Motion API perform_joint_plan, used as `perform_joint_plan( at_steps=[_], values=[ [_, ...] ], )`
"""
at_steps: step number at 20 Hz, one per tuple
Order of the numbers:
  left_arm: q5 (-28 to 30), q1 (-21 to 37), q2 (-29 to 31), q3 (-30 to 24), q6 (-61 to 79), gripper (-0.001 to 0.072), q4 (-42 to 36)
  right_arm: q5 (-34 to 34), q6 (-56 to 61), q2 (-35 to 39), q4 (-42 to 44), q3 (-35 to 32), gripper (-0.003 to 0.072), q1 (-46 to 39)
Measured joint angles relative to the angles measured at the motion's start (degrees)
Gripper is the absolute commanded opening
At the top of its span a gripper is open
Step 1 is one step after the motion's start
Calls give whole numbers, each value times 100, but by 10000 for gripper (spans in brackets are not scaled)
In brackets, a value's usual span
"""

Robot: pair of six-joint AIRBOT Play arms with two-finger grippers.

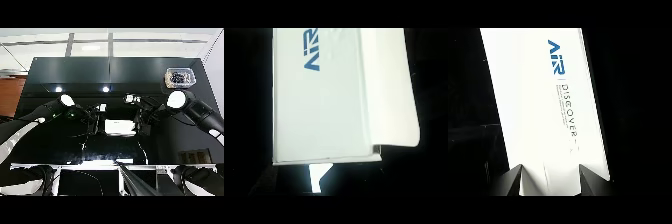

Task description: Fold the box and place the chain.

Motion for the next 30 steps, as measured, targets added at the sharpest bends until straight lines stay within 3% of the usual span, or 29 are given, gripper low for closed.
perform_joint_plan(
  at_steps=[1,2,4,5,30],
  values=[
    [0,0,0,0,0,440,0,-20,0,-2,4,-15,279,0],
    [0,0,0,0,0,441,0,-35,0,0,9,-28,192,0],
    [0,0,0,0,-2,441,0,-35,-2,0,24,-46,161,0],
    [0,0,0,0,-2,441,0,-39,0,0,24,-50,99,0],
    [0,2,0,0,-2,441,0,-76,190,11,-11,101,102,0]
  ],
)
